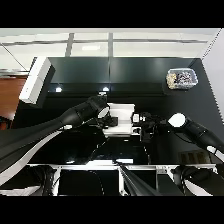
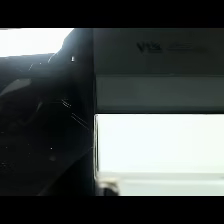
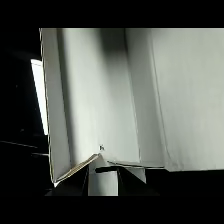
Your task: Fold the box and place the chain.
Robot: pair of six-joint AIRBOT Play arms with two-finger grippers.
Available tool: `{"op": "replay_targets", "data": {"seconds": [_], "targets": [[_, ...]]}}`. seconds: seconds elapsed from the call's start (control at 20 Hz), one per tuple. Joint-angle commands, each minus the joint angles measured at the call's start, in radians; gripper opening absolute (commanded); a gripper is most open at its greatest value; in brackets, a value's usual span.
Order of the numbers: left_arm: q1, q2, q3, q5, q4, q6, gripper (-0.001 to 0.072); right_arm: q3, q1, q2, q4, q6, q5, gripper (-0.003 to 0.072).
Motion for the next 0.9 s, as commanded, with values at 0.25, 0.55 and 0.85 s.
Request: {"op": "replay_targets", "data": {"seconds": [0.25,0.55,0.85], "targets": [[0.001,0.001,0.000,0.004,-0.006,-0.001,0.0025,0.001,0.039,-0.057,0.065,0.073,-0.055,0.0195],[0.001,0.001,0.000,0.004,-0.006,-0.001,0.0025,0.001,0.039,-0.057,0.071,0.097,-0.027,0.0440],[0.001,0.001,0.000,0.007,-0.006,-0.001,0.0025,0.021,0.000,-0.013,0.026,0.394,0.002,0.0018]]}}
